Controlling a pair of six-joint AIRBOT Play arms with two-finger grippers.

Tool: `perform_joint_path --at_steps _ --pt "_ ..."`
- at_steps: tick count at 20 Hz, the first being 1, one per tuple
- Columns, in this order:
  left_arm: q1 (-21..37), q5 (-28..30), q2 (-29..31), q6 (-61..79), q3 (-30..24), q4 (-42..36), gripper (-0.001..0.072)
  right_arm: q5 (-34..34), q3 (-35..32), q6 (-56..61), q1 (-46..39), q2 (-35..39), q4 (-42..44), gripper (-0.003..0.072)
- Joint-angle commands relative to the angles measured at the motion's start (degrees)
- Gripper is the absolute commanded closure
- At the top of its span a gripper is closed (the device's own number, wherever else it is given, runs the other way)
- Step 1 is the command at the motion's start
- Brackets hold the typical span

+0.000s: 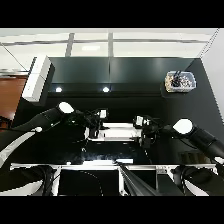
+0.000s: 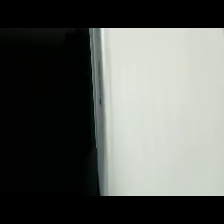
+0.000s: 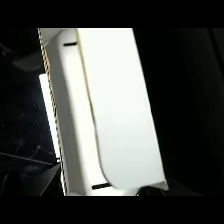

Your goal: Fold the box and place the chain.

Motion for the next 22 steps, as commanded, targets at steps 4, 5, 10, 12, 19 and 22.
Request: perform_joint_path --at_steps 4,5,10,12,19,22 --pt "-0.02 0.46 -0.02 -2.38 0.07 -0.07 0.0685 -1.46 -3.45 -10.43 -0.46 -1.75 7.34 0.0091" --pt "-0.02 0.46 -0.02 -2.38 0.07 -0.07 0.0685 -1.97 -3.45 -10.47 -0.46 -2.29 7.32 0.0091" --pt "-0.02 0.48 -0.02 -2.38 0.07 -0.07 0.0685 -2.49 -3.26 -11.52 0.76 -6.01 8.61 0.0091" --pt "-0.02 0.48 -0.02 -2.38 0.07 -0.07 0.0685 -3.1 -3.28 -11.17 1.92 -6.01 7.45 0.0092" --pt "-0.02 0.48 -0.02 -2.4 0.07 -0.04 0.0685 -7.63 -3.28 -6.14 5.88 -6.32 2.86 0.0092" --pt "-0.02 0.48 -0.02 -2.4 0.07 -0.02 0.0684 -5.7 -3.26 -5.75 5.57 -6.32 2.54 0.0093"
